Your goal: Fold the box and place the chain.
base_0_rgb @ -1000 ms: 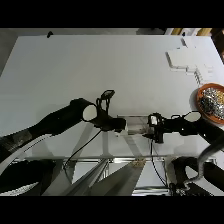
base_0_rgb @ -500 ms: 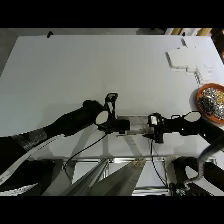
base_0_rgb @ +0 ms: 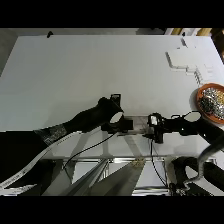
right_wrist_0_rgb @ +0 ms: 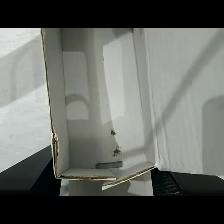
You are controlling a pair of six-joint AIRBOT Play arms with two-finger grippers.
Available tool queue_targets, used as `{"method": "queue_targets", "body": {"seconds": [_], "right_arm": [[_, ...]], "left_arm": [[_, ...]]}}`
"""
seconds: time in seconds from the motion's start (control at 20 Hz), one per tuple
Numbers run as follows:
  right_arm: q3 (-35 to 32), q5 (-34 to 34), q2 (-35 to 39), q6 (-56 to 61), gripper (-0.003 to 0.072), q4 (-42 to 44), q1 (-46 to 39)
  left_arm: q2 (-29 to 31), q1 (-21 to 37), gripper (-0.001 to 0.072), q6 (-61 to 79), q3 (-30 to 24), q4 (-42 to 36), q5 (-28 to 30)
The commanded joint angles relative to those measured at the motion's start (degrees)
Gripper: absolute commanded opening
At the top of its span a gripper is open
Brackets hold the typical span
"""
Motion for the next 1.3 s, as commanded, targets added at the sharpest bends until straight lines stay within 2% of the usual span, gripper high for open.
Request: {"method": "queue_targets", "body": {"seconds": [0.0,0.35,0.4,0.6,0.65,0.7,0.75,0.85,0.9,0.95,1.15,1.25], "right_arm": [[0.0,-0.1,0.0,0.0,0.0401,-0.1,0.0],[0.0,-0.1,0.0,0.0,0.0401,-0.1,0.0],[0.0,-0.1,0.0,0.0,0.0401,-0.1,0.0],[0.0,-0.1,0.0,0.0,0.0401,-0.1,0.0],[0.0,-0.1,0.0,0.0,0.0401,-0.1,0.0],[0.0,-0.1,0.1,0.0,0.0401,-0.1,0.0],[0.0,-0.1,0.0,0.0,0.0401,-0.1,0.0],[0.0,-0.1,0.1,0.0,0.0401,-0.1,0.0],[0.0,-0.1,0.0,0.0,0.0401,-0.1,0.0],[0.0,-0.1,0.0,0.0,0.0401,-0.1,0.0],[0.0,-0.1,0.0,0.0,0.0401,-0.1,0.0],[0.0,-0.1,0.0,0.0,0.0401,-0.1,0.0]], "left_arm": [[-1.0,-0.5,0.0326,-6.0,0.8,4.2,-2.7],[-1.7,-0.6,0.0301,-9.0,0.8,5.6,-1.8],[-2.2,-0.7,0.0268,-9.0,0.8,5.4,-1.8],[-3.0,-1.2,0.0267,-9.6,0.8,5.5,-1.6],[-3.0,-1.2,0.0246,-10.8,0.8,5.5,-1.6],[-3.0,-1.2,0.0175,-11.3,0.8,5.5,-1.4],[-3.0,-1.2,0.0134,-11.4,0.8,5.5,-1.1],[-3.0,-1.5,0.0100,-11.4,0.8,5.7,-1.0],[-3.0,-1.6,0.0030,-11.4,0.8,5.7,-1.0],[-3.0,-1.6,0.0006,-11.3,0.8,5.7,-1.0],[-3.0,-1.6,0.0007,-11.3,0.8,6.0,-1.9],[-3.0,-1.6,0.0122,-8.8,0.9,5.7,-2.0]]}}
